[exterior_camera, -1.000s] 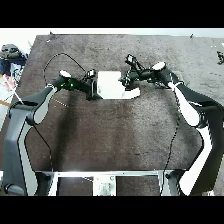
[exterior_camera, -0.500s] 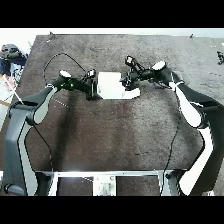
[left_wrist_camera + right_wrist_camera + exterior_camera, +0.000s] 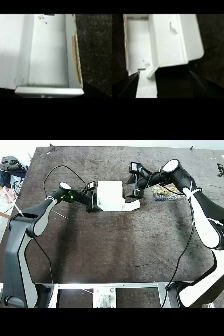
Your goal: Fold the box and place the chain.
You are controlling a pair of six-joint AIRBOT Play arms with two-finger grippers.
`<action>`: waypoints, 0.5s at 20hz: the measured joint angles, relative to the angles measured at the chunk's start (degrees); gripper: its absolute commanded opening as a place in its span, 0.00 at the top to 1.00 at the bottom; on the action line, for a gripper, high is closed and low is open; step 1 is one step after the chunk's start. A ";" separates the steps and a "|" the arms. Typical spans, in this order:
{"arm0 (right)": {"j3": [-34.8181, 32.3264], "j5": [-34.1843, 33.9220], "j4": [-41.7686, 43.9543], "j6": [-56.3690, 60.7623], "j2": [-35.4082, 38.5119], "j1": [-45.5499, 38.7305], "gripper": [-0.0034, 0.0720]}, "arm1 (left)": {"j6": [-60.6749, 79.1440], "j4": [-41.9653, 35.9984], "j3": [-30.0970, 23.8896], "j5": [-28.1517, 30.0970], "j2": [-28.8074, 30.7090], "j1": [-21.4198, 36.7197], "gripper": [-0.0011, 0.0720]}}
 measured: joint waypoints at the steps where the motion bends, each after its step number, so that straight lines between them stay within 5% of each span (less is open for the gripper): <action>1: -0.81 0.15 -1.53 0.33 0.15 0.00 0.02 | 0.00 0.00 0.00 0.00 0.00 0.00 0.37; 4: -3.72 -1.09 -3.93 0.13 0.39 0.46 0.17 | 0.00 0.00 0.00 0.00 0.00 0.00 0.37; 10: -6.69 -6.38 -5.55 -1.64 -0.81 2.84 0.16 | 0.00 0.00 0.00 0.00 0.00 0.00 0.37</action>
